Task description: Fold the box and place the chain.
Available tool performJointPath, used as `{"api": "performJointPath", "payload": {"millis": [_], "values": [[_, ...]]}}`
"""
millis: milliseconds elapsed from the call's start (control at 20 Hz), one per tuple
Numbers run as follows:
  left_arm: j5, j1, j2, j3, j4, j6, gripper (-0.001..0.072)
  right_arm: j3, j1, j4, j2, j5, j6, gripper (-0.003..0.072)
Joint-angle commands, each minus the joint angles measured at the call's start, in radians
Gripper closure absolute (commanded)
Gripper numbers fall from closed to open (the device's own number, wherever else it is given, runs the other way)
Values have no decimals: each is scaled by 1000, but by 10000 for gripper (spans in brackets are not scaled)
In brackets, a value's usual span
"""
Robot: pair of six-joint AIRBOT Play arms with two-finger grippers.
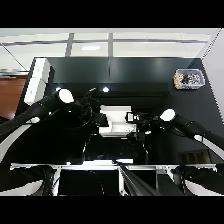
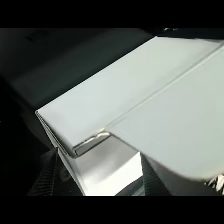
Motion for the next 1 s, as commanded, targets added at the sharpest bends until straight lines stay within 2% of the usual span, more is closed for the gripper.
{"api": "performJointPath", "payload": {"millis": [0, 100, 250, 500, 700, 850, 950], "values": [[27, -46, 0, 20, 125, -179, 139, 0, 0, 1, -1, -4, 3, 296], [66, -80, 0, 20, 187, -256, 139, 0, 0, 1, -1, -7, 7, 296], [68, -113, 0, 20, 277, -359, 139, 0, 0, 1, -1, -9, 8, 296], [60, -155, -5, 31, 320, -409, 139, 0, 0, 1, -1, -10, 8, 296], [-51, -218, -47, 123, 522, -546, 139, 0, 0, 1, -1, -10, 8, 296], [-103, -263, -66, 170, 612, -631, 139, 0, 0, 1, -1, -10, 8, 296], [-129, -282, -81, 169, 610, -691, 159, 0, 0, 1, -1, -11, 10, 296]]}}
